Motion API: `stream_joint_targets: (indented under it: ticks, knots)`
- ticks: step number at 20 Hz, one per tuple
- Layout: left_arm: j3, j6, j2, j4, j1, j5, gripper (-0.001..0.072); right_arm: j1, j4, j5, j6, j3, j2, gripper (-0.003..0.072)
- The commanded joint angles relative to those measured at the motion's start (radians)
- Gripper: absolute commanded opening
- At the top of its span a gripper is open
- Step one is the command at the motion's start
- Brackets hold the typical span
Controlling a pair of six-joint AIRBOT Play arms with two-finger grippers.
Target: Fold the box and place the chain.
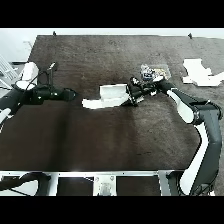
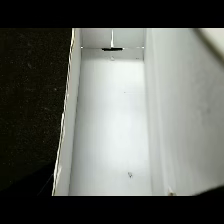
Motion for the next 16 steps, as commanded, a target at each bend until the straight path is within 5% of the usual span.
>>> stream_joint_targets:
  ticks: [1, 8, 16]
  knots:
    - [-0.034, -0.242, 0.018, 0.154, 0.003, 0.031, 0.0018, 0.0, 0.0, 0.0, 0.0, 0.0, 0.0, 0.0506]
    - [-0.035, -0.311, -0.006, 0.197, -0.009, 0.011, 0.002, 0.0, 0.0, 0.0, 0.0, 0.0, 0.0, 0.0506]
    - [0.032, -0.26, -0.242, 0.064, -0.11, 0.056, 0.0021, 0.0, 0.0, 0.0, 0.0, 0.0, 0.0, 0.0505]
